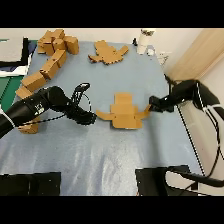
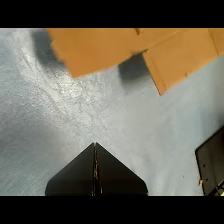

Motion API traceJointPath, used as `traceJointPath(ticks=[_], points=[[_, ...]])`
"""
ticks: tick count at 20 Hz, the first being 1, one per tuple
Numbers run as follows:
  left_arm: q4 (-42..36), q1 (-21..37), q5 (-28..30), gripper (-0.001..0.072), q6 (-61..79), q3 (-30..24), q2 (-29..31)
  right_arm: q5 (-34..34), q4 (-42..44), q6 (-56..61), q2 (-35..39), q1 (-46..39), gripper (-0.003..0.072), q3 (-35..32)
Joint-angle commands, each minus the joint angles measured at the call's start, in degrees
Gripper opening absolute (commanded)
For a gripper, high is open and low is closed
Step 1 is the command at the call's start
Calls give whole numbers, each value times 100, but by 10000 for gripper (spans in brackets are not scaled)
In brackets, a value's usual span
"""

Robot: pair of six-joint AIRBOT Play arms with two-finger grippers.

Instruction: Fold the box.

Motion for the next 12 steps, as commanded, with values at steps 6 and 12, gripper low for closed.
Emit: traceJointPath(ticks=[6, 12], points=[[-114, 7, -114, 12, 339, 2, 4, 328, -348, -24, -35, 63, 348, -450], [-188, 4, -160, 12, 264, 2, 4, 68, 476, -986, -671, 70, 347, -229]])
